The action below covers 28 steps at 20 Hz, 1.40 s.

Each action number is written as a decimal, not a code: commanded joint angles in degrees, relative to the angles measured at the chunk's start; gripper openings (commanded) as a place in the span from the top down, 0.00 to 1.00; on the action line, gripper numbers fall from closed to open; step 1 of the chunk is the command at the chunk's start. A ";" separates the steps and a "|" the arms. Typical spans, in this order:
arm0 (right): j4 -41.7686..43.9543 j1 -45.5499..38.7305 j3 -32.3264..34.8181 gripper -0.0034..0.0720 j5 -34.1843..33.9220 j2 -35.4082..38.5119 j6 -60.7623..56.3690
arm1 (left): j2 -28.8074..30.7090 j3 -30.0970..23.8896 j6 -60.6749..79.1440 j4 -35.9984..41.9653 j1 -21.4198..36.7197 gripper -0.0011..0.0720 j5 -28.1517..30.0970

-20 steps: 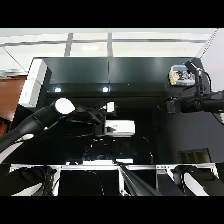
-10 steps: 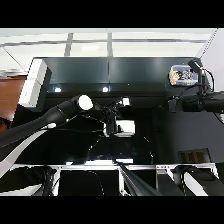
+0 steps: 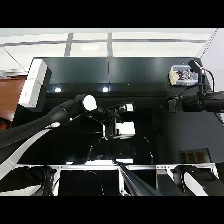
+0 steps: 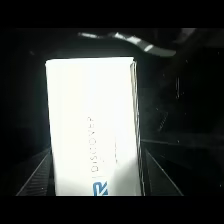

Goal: Fold the box and place the chain.

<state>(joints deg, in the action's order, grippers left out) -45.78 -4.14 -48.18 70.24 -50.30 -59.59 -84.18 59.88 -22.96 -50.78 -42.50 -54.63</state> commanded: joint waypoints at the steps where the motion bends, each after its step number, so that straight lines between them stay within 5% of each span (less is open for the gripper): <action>1: -1.44 -0.04 0.02 0.94 0.00 0.02 0.02 | -0.42 1.46 -7.13 -9.62 -2.67 0.01 -0.17; 5: -1.42 -0.04 0.00 0.94 -0.07 0.02 0.02 | -1.01 1.46 -19.45 -19.89 -5.92 0.02 0.81; 6: -1.42 -0.04 0.02 0.94 -0.24 0.02 0.02 | -0.98 1.57 -23.30 -22.71 -6.71 0.11 1.53; 7: -1.44 -0.04 0.02 0.94 -0.50 0.02 0.02 | -0.90 2.25 -25.86 -24.90 -7.13 0.54 1.36; 8: -1.44 -0.04 0.00 0.94 -0.81 0.02 0.00 | -0.59 3.30 -26.53 -26.69 -7.02 0.64 1.03; 12: -1.44 -0.04 0.02 0.94 -0.92 0.02 -0.46 | 1.05 13.03 -29.09 -30.40 -0.26 0.59 -3.52; 19: -1.42 -0.04 0.00 0.94 -2.67 0.02 -0.90 | 0.57 26.36 -36.33 -29.44 24.09 0.59 -1.62; 24: -1.42 -0.04 0.00 0.94 -2.73 0.02 -1.49 | 0.87 32.79 -50.21 -33.62 40.24 0.59 -20.28; 28: -1.42 -0.04 0.00 0.94 -3.67 0.02 -1.49 | 2.97 31.26 -58.71 -34.23 54.21 0.59 -35.69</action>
